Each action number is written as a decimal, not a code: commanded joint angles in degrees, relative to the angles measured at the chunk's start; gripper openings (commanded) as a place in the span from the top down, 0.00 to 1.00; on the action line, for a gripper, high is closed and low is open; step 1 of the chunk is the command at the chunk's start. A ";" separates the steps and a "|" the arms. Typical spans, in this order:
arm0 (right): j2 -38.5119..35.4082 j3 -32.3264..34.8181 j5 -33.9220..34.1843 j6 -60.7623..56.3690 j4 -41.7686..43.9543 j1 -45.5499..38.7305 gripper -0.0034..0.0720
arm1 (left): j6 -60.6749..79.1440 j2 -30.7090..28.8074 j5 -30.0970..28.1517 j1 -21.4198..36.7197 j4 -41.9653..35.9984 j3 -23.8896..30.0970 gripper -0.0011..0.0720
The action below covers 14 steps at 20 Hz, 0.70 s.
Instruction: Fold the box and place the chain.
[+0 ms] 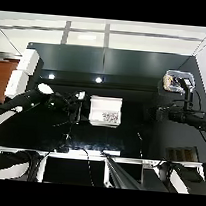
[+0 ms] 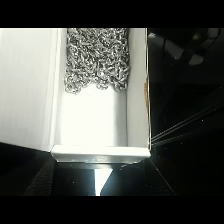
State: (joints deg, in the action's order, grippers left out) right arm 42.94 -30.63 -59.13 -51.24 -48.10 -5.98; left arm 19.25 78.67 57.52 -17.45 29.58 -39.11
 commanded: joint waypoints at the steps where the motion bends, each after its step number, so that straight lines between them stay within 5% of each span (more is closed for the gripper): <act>1: -0.02 -0.07 0.33 -0.09 0.07 0.02 0.02 | -0.20 0.04 -0.20 -0.04 0.17 -0.07 0.35; 9: 2.19 -1.75 8.15 0.66 11.23 6.25 0.02 | -0.35 0.04 -0.39 -0.07 0.17 -0.07 0.35; 14: 18.21 -20.37 4.42 -2.27 3.26 13.25 0.00 | -0.44 0.04 -0.55 -0.11 0.17 -0.07 0.35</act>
